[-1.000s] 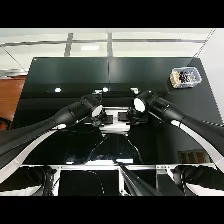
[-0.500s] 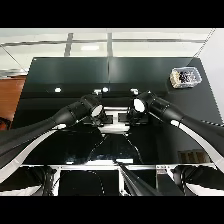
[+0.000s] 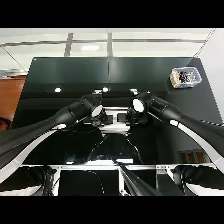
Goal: Fold the box and place the chain.
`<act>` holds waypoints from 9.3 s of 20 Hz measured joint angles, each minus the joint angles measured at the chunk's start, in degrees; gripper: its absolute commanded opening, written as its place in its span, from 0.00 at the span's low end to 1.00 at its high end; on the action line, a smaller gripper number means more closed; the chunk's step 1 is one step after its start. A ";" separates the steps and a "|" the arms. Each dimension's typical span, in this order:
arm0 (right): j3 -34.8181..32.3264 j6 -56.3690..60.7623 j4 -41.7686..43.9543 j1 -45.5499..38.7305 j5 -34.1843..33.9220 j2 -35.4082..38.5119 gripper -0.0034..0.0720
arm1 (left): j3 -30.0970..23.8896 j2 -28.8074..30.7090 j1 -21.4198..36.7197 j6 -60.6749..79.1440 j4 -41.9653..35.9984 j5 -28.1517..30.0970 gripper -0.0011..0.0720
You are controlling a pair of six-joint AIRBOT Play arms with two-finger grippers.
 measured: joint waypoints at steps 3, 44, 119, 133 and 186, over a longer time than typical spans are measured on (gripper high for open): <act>1.03 -0.63 -0.44 0.00 -0.33 -0.15 0.43 | -0.02 -0.07 0.02 -0.17 0.02 -0.17 0.06; 36.39 3.43 -4.68 -48.68 -2.05 -20.33 0.74 | -0.02 -0.07 0.02 -0.07 0.00 -0.02 0.06; 27.10 -41.55 36.09 -39.01 24.74 29.77 0.07 | -0.02 -0.07 0.02 -0.07 -0.24 -0.31 0.06; 10.23 -43.71 42.47 -25.38 13.60 24.98 0.07 | -0.02 -0.07 0.02 -0.07 -0.24 -0.20 0.06; -30.84 -125.70 40.54 -26.56 -26.67 16.83 0.97 | -0.02 -0.07 0.02 -0.07 -0.24 -0.15 0.06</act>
